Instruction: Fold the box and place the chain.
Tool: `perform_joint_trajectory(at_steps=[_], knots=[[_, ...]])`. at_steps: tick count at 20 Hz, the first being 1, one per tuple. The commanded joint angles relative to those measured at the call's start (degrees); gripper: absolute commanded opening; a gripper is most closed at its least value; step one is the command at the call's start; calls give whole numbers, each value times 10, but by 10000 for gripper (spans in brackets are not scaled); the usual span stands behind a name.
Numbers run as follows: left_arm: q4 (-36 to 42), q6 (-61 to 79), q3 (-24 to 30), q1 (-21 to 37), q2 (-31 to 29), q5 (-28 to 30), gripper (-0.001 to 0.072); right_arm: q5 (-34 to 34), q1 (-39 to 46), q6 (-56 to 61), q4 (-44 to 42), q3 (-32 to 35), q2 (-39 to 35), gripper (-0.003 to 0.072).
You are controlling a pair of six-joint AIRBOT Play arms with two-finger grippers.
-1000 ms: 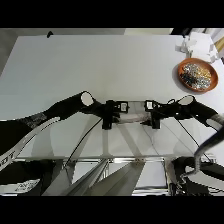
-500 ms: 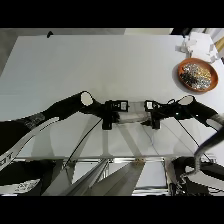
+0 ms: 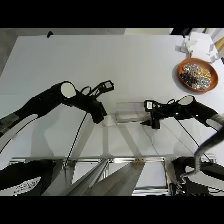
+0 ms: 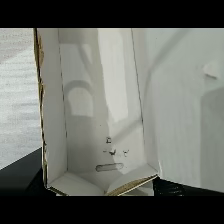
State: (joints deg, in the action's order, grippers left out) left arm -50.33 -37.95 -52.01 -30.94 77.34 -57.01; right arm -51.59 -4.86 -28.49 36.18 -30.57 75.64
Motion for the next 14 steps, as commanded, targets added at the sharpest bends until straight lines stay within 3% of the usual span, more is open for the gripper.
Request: perform_joint_trajectory(at_steps=[1, 5, 7, 14], knots=[[-9, -75, 5, 36, -41, -32, 3, 0, 0, -1, 0, 0, 0, 410], [2, -101, 48, 87, -63, -25, 3, 0, 0, -1, 0, 0, 0, 410], [39, -101, 86, 104, -58, 6, 3, 0, 0, -1, 0, 0, 0, 410], [194, -101, 111, 64, 28, 54, 3, 0, 0, -1, 0, 0, 0, 410]])
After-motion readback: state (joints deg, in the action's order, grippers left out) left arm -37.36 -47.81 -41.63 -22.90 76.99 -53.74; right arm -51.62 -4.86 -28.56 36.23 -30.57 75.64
